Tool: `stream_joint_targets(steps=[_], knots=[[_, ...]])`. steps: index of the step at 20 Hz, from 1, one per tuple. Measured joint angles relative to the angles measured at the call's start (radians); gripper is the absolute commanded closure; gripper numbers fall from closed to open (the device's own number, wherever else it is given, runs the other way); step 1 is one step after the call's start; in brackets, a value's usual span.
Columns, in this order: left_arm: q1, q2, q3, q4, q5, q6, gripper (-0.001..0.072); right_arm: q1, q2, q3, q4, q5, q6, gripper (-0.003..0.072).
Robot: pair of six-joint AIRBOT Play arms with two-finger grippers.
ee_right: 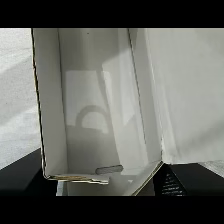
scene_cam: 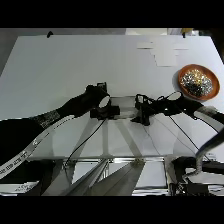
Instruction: Fold the box and place the chain.
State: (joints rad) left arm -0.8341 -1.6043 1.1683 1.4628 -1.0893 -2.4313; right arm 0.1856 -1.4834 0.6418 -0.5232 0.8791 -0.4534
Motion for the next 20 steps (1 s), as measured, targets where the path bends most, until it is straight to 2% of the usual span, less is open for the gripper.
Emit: stream_joint_targets(steps=[2,3,5,6,10,11,12,13,20], knots=[[-0.001,-0.001,0.000,-0.006,0.000,0.016,0.0589,0.000,0.000,0.000,0.000,0.000,0.000,0.0288],[-0.002,-0.002,0.000,-0.008,0.002,0.025,0.0590,0.000,0.000,0.000,0.000,0.000,0.000,0.0288],[-0.002,-0.002,0.000,-0.007,-0.001,0.038,0.0686,0.000,0.000,0.000,0.000,0.000,0.000,0.0288],[-0.002,-0.002,0.000,-0.007,-0.001,0.038,0.0704,0.000,0.000,0.000,0.001,0.000,0.001,0.0288],[-0.002,-0.002,0.000,-0.007,-0.001,0.050,0.0707,0.000,0.000,0.000,0.001,0.000,0.001,0.0288],[-0.002,-0.002,0.000,-0.007,-0.001,0.051,0.0676,0.000,0.000,0.000,0.001,0.000,0.000,0.0288],[-0.002,-0.002,0.000,-0.007,-0.002,0.055,0.0586,0.000,0.000,0.000,0.000,0.000,0.000,0.0288],[-0.002,-0.002,0.000,-0.006,-0.002,0.059,0.0529,0.000,0.000,0.000,0.000,-0.001,-0.002,0.0288],[0.010,0.005,0.001,-0.012,-0.013,0.089,0.0529,0.000,0.000,0.000,0.000,-0.001,-0.001,0.0288]])
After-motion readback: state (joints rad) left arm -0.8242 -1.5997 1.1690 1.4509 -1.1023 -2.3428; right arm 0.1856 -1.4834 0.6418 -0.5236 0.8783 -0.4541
